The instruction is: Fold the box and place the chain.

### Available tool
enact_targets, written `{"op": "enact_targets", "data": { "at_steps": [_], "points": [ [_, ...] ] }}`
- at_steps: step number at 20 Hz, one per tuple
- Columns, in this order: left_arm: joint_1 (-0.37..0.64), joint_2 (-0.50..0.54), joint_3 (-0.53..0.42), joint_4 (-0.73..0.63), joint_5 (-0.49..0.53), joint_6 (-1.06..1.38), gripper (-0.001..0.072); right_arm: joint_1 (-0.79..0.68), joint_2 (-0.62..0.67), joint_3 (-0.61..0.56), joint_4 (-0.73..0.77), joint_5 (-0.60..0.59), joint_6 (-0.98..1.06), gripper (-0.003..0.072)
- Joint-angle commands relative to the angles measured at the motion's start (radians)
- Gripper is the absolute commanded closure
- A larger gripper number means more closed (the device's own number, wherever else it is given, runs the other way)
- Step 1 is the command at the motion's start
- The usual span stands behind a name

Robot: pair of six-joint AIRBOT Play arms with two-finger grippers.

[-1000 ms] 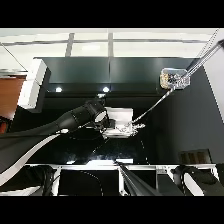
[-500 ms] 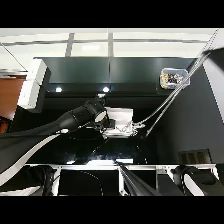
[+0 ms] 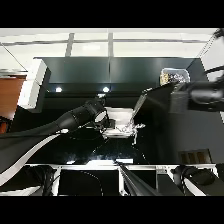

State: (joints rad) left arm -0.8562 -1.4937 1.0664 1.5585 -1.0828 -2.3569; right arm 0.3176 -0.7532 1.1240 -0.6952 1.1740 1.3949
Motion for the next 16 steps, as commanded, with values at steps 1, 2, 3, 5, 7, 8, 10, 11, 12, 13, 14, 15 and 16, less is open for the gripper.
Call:
{"op": "enact_targets", "data": {
  "at_steps": [1, 2, 3, 5, 7, 8, 10, 11, 12, 13, 14, 15, 16],
  "points": [
    [0.0, 0.0, 0.0, 0.0, 0.0, 0.0, 0.0678, 0.085, -0.039, -0.034, 0.018, -0.05, 0.0, 0.068],
    [0.0, 0.0, 0.0, 0.0, 0.0, 0.0, 0.0677, 0.094, -0.05, -0.034, 0.018, -0.05, 0.0, 0.068],
    [0.0, 0.0, 0.0, 0.0, 0.0, 0.0, 0.0678, 0.097, -0.058, -0.034, 0.01, -0.049, -0.001, 0.0681],
    [0.0, 0.0, 0.0, 0.0, 0.0, 0.0, 0.0677, 0.106, -0.065, -0.075, 0.004, -0.06, -0.008, 0.0681],
    [0.0, 0.0, 0.0, 0.0, 0.0, 0.0, 0.0677, 0.128, -0.069, -0.179, 0.015, -0.12, -0.007, 0.0681],
    [0.0, 0.0, 0.0, 0.0, 0.0, 0.0, 0.0677, 0.142, -0.072, -0.239, 0.013, -0.165, -0.008, 0.0681],
    [0.0, 0.0, 0.0, 0.0, 0.001, 0.0, 0.0678, 0.166, -0.079, -0.351, 0.01, -0.286, -0.018, 0.068],
    [0.0, 0.0, 0.0, 0.0, 0.0, 0.0, 0.0678, 0.175, -0.079, -0.397, 0.011, -0.341, -0.021, 0.068],
    [0.0, 0.0, 0.0, 0.0, 0.0, 0.0, 0.0678, 0.184, -0.08, -0.439, 0.011, -0.384, -0.02, 0.0679],
    [0.0, 0.0, 0.0, 0.0, 0.0, 0.0, 0.0677, 0.188, -0.086, -0.466, 0.013, -0.4, -0.019, 0.0678],
    [0.0, 0.0, 0.0, 0.0, 0.0, 0.0, 0.0677, 0.19, -0.098, -0.482, 0.014, -0.402, -0.017, 0.0677],
    [0.0, 0.0, 0.0, 0.0, 0.0, 0.0, 0.0678, 0.19, -0.114, -0.486, 0.014, -0.399, -0.003, 0.0676],
    [0.0, 0.0, 0.0, 0.0, 0.0, 0.0, 0.0678, 0.189, -0.135, -0.486, 0.014, -0.4, 0.007, 0.0669]
  ]
}}
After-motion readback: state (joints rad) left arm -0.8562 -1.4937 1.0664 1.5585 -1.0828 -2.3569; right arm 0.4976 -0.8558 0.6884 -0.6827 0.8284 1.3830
